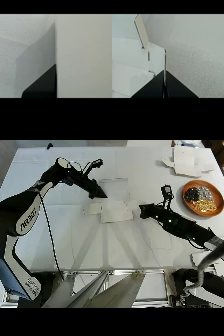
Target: Fold the box and place the chain.
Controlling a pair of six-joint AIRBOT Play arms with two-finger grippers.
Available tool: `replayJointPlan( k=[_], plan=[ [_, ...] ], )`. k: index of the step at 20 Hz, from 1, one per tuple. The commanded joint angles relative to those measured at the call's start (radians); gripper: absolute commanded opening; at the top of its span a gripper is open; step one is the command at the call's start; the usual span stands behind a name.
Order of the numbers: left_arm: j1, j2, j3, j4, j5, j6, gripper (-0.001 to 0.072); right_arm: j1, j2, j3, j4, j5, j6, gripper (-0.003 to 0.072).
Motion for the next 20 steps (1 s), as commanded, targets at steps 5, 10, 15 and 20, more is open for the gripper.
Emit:
replayJointPlan(
  k=[5, 10, 15, 20],
  plan=[
    [0.000, 0.000, 0.001, 0.006, 0.022, 0.003, 0.0004, 0.001, 0.000, 0.000, 0.000, 0.000, 0.000, 0.0015],
    [0.000, 0.000, 0.001, 0.006, 0.025, 0.003, 0.0005, 0.001, 0.000, 0.000, 0.000, 0.000, 0.000, 0.0015],
    [0.000, 0.000, 0.001, 0.022, 0.025, 0.003, 0.0005, 0.001, 0.008, 0.000, 0.000, 0.004, 0.001, 0.0461],
    [0.000, 0.024, 0.001, 0.106, 0.025, 0.003, 0.0005, 0.001, 0.141, 0.000, 0.000, -0.060, 0.000, 0.0477]
  ],
)
